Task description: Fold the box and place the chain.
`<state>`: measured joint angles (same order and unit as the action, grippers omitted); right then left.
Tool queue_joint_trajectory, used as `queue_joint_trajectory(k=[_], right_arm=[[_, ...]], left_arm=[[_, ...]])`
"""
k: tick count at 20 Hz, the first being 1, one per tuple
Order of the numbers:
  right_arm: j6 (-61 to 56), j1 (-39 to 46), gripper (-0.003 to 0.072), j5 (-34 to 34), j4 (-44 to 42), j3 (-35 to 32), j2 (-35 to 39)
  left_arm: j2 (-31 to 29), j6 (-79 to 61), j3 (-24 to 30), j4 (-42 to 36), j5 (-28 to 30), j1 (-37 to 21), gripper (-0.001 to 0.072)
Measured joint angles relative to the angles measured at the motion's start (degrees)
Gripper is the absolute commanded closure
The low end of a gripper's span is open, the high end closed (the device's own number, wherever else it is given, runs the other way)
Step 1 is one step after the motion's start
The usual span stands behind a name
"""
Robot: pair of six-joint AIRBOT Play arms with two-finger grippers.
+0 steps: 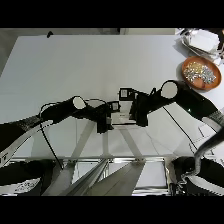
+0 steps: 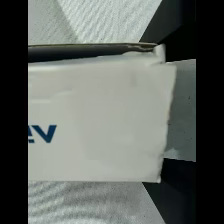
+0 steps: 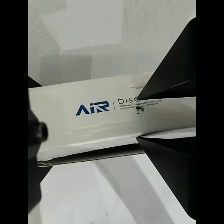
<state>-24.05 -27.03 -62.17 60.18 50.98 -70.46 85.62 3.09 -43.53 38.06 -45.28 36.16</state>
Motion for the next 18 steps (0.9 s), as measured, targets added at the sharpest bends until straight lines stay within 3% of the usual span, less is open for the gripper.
queue_joint_trajectory(k=[10,11,13,18], right_arm=[[-1.01,-1.49,0.0458,1.46,-0.61,-2.71,0.0],[-1.11,-1.53,0.0443,1.49,-0.63,-2.82,0.0],[-1.49,-1.53,0.0341,1.38,-0.81,-2.95,0.0],[-1.53,-1.55,0.0341,1.53,-0.79,-3.02,0.26]], left_arm=[[0.0,-0.2,0.0,0.15,0.02,0.0,0.0394],[0.0,-0.2,0.0,0.15,0.02,0.0,0.0394],[0.0,-0.17,0.0,0.15,0.02,0.0,0.0394],[0.0,-0.15,0.0,0.13,0.02,0.0,0.0394]])
